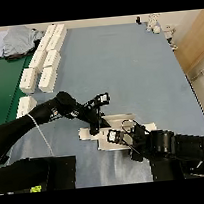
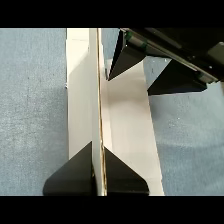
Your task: Fold the box.
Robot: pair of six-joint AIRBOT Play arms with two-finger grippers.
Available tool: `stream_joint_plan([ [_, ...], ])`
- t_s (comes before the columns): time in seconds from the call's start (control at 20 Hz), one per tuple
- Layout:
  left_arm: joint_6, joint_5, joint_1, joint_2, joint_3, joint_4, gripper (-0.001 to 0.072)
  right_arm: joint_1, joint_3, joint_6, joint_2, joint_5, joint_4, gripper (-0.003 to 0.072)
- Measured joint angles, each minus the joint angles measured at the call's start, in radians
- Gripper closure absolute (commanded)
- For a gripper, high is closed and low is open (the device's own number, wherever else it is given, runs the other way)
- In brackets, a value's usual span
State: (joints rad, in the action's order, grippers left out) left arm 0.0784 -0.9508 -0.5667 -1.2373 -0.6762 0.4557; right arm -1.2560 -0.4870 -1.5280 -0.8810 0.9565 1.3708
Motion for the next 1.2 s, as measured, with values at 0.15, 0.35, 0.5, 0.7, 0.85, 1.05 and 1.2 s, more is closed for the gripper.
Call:
stream_joint_plan([
  [0.15, 0.000, 0.000, 0.000, 0.000, 0.000, 0.000, 0.0697, -0.003, -0.005, 0.053, -0.003, -0.010, -0.020, 0.0101],
  [0.35, 0.000, 0.000, 0.000, 0.000, 0.000, 0.000, 0.0697, -0.004, -0.024, 0.109, 0.017, -0.007, -0.037, 0.0100],
  [0.5, 0.000, 0.000, 0.000, 0.000, 0.000, 0.000, 0.0697, -0.004, -0.048, 0.189, 0.045, 0.031, -0.066, 0.0100],
  [0.7, 0.000, 0.000, 0.000, 0.000, 0.000, 0.000, 0.0697, -0.004, -0.071, 0.338, 0.064, 0.113, -0.138, 0.0100],
  [0.85, 0.000, 0.000, 0.000, 0.000, 0.000, 0.000, 0.0697, -0.004, -0.077, 0.405, 0.069, 0.143, -0.172, 0.0048],
  [1.05, 0.000, 0.000, 0.000, 0.000, 0.000, 0.000, 0.0697, -0.004, -0.079, 0.430, 0.071, 0.158, -0.216, -0.0034],
  [1.2, 0.000, 0.000, 0.000, 0.000, 0.000, 0.000, 0.0697, 0.042, -0.080, 0.354, 0.071, 0.145, -0.213, -0.0034],
])
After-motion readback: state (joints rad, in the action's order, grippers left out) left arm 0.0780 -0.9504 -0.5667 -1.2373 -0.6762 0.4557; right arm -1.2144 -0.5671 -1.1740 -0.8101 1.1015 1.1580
